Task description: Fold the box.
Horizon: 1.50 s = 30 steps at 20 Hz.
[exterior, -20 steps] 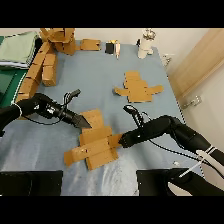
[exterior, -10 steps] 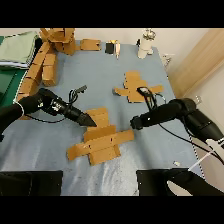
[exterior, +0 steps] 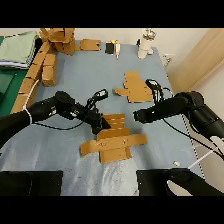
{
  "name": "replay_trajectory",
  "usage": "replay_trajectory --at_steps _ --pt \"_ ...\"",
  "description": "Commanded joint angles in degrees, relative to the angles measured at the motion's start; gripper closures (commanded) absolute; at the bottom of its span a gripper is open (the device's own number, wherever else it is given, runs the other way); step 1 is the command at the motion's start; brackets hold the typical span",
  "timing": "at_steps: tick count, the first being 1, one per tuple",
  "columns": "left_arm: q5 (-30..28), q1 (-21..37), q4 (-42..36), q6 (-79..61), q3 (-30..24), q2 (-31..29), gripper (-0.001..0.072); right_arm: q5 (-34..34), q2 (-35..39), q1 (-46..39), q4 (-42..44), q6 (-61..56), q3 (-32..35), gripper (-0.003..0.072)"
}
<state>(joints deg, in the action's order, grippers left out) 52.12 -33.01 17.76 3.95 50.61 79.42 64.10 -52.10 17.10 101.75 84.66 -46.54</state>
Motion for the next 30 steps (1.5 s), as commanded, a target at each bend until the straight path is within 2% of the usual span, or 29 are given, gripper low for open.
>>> replay_trajectory --at_steps 1,6,11,15,21,30 --pt "-5.66 -3.04 0.02 -5.57 -0.87 -0.5 0.0697 -1.75 1.33 1.11 -2.58 -4.44 3.69 0.0684" --pt "-8.13 -3.19 -2.16 -10.14 -3.82 -2.97 0.0698 -2.86 5.7 3.06 -7.28 -9.75 6.73 0.0684" --pt "-13.18 -7.21 -2.14 -12.5 -9.07 -8.44 0.0697 -4.31 8.0 3.08 -8.57 -11.21 8.17 0.0685" --pt "-16.11 -9.16 -2.1 -13.44 -10.99 -8.46 0.0696 -6.25 8.0 4.48 -8.28 -11.21 8.74 0.0685" --pt "-15.39 -9.16 -2.1 -12.7 -12.0 -8.44 0.0696 -7.08 8.02 6.6 -7.87 -11.21 8.76 0.0684" --pt "-11.17 -9.16 -2.12 -10.08 -12.0 -8.46 0.0695 -6.6 8.02 6.6 -7.8 -11.19 8.76 0.0684"
